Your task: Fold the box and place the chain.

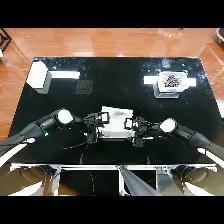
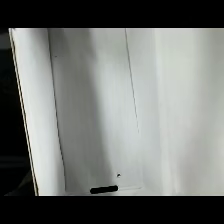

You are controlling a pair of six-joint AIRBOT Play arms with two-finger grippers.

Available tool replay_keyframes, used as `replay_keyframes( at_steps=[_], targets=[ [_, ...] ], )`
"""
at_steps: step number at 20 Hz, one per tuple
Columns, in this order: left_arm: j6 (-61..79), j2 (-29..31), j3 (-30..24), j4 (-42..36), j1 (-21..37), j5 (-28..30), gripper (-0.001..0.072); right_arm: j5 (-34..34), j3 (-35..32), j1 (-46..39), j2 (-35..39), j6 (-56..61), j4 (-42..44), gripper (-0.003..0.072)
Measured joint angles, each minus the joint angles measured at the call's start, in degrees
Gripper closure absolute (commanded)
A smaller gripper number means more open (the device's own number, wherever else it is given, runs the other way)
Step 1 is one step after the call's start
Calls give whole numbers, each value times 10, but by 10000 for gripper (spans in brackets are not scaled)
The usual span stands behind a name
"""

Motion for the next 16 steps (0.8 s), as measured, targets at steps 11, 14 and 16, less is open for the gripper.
replay_keyframes(
  at_steps=[11,14,16],
  targets=[
    [-119,32,17,98,5,-35,687,0,0,0,0,0,0,389],
    [-247,81,25,170,25,-54,687,0,0,0,0,0,0,389],
    [-346,110,26,198,66,-64,686,0,0,0,0,0,0,388]
  ],
)
